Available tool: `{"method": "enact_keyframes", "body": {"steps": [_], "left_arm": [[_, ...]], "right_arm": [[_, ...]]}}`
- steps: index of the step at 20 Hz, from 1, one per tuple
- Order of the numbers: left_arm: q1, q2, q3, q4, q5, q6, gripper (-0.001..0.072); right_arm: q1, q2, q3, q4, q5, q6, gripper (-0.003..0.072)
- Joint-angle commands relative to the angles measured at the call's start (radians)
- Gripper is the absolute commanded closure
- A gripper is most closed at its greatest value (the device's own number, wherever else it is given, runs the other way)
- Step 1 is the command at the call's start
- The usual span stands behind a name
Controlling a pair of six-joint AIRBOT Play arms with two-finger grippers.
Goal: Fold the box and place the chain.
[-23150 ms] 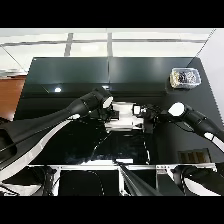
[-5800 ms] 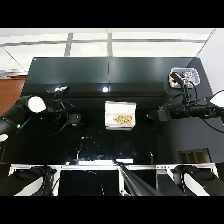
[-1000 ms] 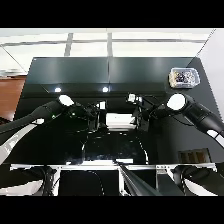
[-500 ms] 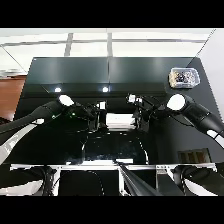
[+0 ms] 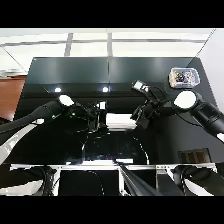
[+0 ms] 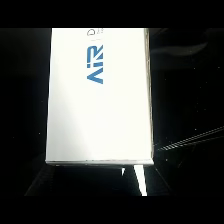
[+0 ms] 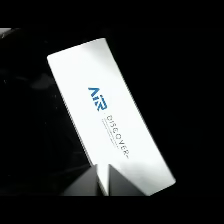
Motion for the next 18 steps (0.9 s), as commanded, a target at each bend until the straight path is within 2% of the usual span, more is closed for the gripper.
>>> {"method": "enact_keyframes", "body": {"steps": [1,3,6,13,18], "left_arm": [[0.000,-0.001,0.001,0.000,0.000,0.000,0.0360],[0.000,-0.001,0.001,0.000,0.000,0.000,0.0360],[0.000,-0.001,0.001,0.000,0.000,0.000,0.0360],[0.000,-0.001,0.001,0.000,0.000,0.000,0.0360],[0.000,-0.001,0.001,0.000,0.000,0.000,0.0360]], "right_arm": [[-0.004,0.008,-0.039,0.037,-0.051,0.390,0.0667],[-0.004,-0.013,-0.075,0.130,-0.094,0.492,0.0667],[-0.004,-0.063,-0.095,0.245,-0.121,0.491,0.0667],[-0.007,-0.190,-0.095,0.167,-0.138,0.492,0.0667],[-0.024,-0.193,-0.095,0.131,-0.129,0.491,0.0667]]}}
